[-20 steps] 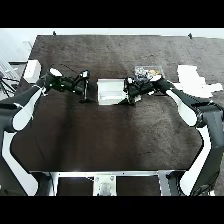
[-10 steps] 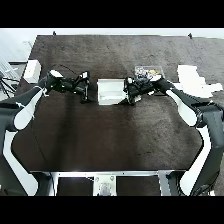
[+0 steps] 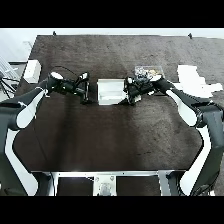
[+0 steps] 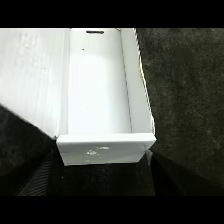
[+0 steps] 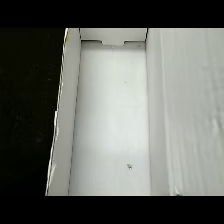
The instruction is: Fold the box and place the chain.
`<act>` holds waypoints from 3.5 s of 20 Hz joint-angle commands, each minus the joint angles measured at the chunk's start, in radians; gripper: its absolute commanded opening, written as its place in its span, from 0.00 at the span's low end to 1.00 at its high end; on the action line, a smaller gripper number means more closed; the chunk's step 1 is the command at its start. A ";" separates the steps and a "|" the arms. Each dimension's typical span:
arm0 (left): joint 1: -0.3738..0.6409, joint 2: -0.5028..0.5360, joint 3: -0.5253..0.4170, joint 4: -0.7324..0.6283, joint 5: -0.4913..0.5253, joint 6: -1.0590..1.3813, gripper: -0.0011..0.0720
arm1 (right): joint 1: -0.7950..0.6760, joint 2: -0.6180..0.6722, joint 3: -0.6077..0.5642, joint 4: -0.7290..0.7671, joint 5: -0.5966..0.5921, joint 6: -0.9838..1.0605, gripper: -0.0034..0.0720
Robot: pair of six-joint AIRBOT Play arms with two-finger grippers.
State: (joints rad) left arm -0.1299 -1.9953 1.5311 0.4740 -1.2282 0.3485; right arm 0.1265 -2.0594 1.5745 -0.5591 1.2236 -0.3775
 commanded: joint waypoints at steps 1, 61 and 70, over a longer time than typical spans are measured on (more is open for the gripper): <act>0.000 -0.003 0.000 -0.011 -0.003 0.000 1.00 | 0.001 0.000 0.000 0.000 0.000 0.000 0.82; -0.075 -0.051 -0.006 -0.060 0.146 0.052 0.49 | 0.001 0.000 0.000 0.000 0.000 0.000 0.82; -0.075 -0.051 -0.006 -0.060 0.146 0.052 0.49 | 0.005 0.000 0.000 0.001 0.001 0.002 0.82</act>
State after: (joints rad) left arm -0.2043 -2.0460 1.5249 0.4141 -1.0828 0.4004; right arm 0.1299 -2.0594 1.5749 -0.5594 1.2232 -0.3779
